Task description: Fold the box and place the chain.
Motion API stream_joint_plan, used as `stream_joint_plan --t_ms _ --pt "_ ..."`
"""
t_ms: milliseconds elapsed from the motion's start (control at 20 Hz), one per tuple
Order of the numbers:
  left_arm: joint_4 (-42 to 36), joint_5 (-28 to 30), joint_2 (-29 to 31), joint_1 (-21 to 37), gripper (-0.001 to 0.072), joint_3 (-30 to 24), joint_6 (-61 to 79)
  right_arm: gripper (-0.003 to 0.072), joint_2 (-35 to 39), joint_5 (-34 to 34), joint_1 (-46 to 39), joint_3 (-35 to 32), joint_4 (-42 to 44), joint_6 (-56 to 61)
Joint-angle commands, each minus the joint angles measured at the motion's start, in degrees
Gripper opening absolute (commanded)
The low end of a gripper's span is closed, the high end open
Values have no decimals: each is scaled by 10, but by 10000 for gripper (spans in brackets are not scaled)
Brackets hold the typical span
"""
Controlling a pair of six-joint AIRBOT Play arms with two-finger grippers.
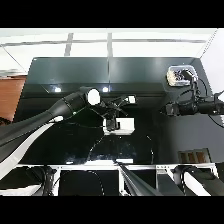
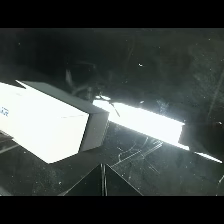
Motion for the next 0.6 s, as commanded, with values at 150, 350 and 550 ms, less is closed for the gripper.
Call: stream_joint_plan --t_ms 150,350,550 --pt "3 -10 -4 -10 706 7 -9 11 0 0 1 0 0 0" --pt "31 -10 -7 -23 706 8 -6 11 0 0 1 0 0 0" --pt "70 -2 -27 -44 705 8 -7 11 0 0 1 0 0 0"
